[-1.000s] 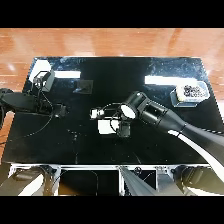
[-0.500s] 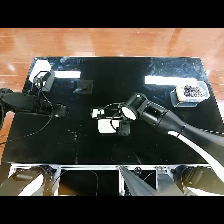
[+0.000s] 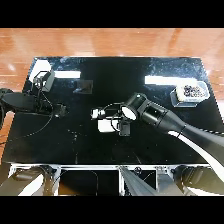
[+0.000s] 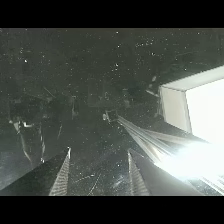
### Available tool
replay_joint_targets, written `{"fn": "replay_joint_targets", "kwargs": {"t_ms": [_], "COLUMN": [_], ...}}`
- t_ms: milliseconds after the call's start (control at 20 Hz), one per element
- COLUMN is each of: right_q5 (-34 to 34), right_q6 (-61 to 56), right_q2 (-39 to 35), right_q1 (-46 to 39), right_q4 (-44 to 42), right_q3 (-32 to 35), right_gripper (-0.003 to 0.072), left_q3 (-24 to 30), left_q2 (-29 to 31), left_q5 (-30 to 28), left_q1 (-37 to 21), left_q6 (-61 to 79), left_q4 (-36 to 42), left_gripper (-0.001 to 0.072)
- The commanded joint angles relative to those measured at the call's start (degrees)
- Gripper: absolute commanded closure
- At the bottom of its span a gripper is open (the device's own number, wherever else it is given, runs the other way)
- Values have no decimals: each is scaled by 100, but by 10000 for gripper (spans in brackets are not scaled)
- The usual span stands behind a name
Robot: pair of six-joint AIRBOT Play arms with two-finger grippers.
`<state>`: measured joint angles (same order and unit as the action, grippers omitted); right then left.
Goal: Fold the box and place the chain.
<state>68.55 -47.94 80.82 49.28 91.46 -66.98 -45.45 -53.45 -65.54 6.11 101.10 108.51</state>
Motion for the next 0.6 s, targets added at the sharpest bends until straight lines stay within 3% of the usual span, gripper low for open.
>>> {"fn": "replay_joint_targets", "kwargs": {"t_ms": [0,550], "right_q5": [109,232], "right_q6": [-4,-114], "right_q2": [2,-55], "right_q1": [0,0], "right_q4": [2,7], "right_q3": [0,-267], "right_gripper": [501,502], "left_q3": [0,0], "left_q2": [-2,-2], "left_q5": [0,-7], "left_q1": [-4,-4], "left_q6": [0,2], "left_q4": [-2,-2], "left_gripper": [243,243]}}
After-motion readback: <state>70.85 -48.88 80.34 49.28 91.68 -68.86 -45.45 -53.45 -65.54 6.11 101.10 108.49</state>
